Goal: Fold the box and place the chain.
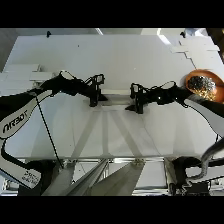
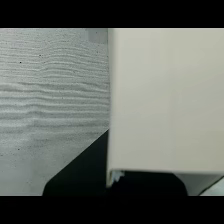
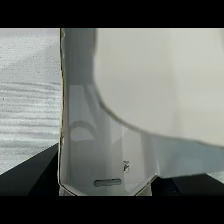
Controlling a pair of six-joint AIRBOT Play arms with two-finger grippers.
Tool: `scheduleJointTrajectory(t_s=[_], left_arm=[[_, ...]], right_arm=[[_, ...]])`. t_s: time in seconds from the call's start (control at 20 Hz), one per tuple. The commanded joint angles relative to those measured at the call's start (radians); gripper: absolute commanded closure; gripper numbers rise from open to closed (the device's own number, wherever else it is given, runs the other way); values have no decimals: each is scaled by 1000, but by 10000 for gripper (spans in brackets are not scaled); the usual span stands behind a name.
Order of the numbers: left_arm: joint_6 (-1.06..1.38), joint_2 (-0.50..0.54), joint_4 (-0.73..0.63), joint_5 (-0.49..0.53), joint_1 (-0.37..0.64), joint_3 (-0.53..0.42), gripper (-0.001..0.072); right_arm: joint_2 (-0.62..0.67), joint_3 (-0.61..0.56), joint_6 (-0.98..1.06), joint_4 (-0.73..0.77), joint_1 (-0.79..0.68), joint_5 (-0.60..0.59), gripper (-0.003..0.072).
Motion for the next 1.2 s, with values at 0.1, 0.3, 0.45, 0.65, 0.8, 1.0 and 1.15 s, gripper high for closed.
scheduleJointTrajectory(t_s=[0.1,0.3,0.45,0.65,0.8,1.0,1.15], left_arm=[[0,-1,-1,-2,0,0,626],[0,3,0,-3,1,0,267],[0,26,-3,-49,35,0,268],[-4,87,15,-154,108,0,268],[-4,145,57,-232,157,0,273],[-24,220,200,-302,172,-11,698],[-25,288,209,-309,101,-79,703]], right_arm=[[0,0,0,0,0,0,309],[0,0,0,0,0,0,309],[0,0,0,0,0,0,309],[0,0,0,0,0,0,309],[0,0,0,0,0,0,309],[0,0,0,0,0,0,309],[0,0,0,0,0,0,309]])
